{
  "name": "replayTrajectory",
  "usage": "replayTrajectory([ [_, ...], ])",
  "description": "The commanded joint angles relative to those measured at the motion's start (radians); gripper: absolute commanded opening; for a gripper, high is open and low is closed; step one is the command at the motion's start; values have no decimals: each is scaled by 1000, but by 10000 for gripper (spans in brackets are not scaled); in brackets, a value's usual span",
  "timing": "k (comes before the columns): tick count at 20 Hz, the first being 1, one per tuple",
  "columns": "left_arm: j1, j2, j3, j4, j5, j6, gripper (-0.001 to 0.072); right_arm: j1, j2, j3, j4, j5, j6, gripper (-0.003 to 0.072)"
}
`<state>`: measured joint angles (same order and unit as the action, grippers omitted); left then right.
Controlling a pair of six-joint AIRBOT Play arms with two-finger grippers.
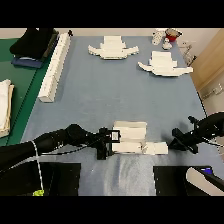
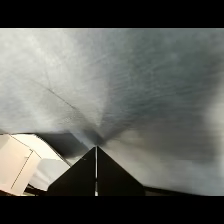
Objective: Fold the box.
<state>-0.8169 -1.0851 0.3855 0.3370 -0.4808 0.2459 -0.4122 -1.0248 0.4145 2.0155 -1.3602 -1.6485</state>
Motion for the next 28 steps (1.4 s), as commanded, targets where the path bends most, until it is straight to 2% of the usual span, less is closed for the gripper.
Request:
replayTrajectory([
  [1,0,0,0,0,0,0,413,37,-3,-35,73,-1,-3,6],
  [9,0,0,0,0,0,0,413,259,-2,-35,161,21,-34,7],
  [13,0,0,0,0,0,0,413,329,3,-10,243,27,-79,8],
  [17,0,0,0,0,0,0,413,352,53,39,246,58,-129,28],
  [18,0,0,0,0,0,0,413,352,71,44,250,58,-134,108],
  [19,0,0,0,0,0,0,413,352,91,45,251,58,-135,232],
  [20,0,0,0,0,0,0,413,352,107,45,252,57,-145,311],
  [21,0,0,0,0,0,0,413,352,121,45,255,53,-145,437],
  [22,0,0,0,0,0,0,413,352,133,45,264,44,-147,474],
  [25,0,0,0,0,0,0,413,359,158,45,306,40,-182,473],
  [28,0,0,0,0,0,0,413,438,158,44,296,54,-182,474],
])
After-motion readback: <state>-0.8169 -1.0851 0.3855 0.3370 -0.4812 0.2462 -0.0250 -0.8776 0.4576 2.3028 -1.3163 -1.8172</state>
